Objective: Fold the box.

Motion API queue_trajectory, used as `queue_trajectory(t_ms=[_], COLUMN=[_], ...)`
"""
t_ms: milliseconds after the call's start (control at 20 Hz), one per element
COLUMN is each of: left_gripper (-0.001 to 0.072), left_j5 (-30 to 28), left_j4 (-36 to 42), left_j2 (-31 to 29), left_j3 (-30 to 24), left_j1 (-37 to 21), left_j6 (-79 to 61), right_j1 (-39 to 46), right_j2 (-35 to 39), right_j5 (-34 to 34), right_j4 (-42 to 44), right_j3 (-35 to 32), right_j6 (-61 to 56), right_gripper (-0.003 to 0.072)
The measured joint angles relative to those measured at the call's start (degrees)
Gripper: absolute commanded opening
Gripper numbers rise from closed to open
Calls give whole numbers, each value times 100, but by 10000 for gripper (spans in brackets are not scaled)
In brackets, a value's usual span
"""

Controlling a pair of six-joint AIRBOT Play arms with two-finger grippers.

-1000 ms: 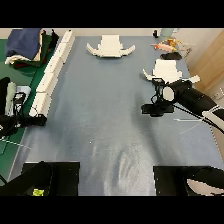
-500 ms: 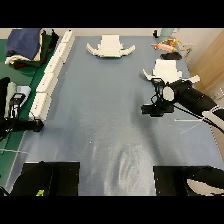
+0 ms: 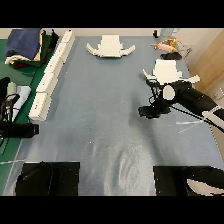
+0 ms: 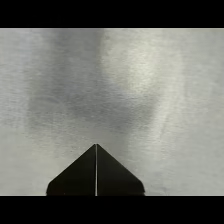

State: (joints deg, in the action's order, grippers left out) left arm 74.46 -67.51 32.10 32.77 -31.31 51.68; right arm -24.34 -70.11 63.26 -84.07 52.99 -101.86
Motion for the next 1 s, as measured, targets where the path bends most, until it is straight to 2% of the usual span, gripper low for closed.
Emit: queue_trajectory(t_ms=[100,250,550,650,800,1000], left_gripper=[14,14,14,15,15,15], left_j5=[85,81,-588,-868,-1187,-1478], left_j4=[459,807,1003,1047,1075,1082], left_j2=[46,542,2291,2839,3438,3766], left_j3=[328,914,2006,2247,2424,2505], left_j1=[470,1491,3906,4538,5125,5410], left_j6=[352,970,1646,1725,1801,1827], right_j1=[0,0,0,-2,2,-2], right_j2=[-11,-85,-415,-579,-763,-844], right_j5=[-61,-151,-221,-225,-258,-308], right_j4=[90,269,599,708,905,1038], right_j3=[20,184,977,1292,1591,1722], right_j6=[83,144,175,181,184,184], right_gripper=[5,5,6,6,5,6])
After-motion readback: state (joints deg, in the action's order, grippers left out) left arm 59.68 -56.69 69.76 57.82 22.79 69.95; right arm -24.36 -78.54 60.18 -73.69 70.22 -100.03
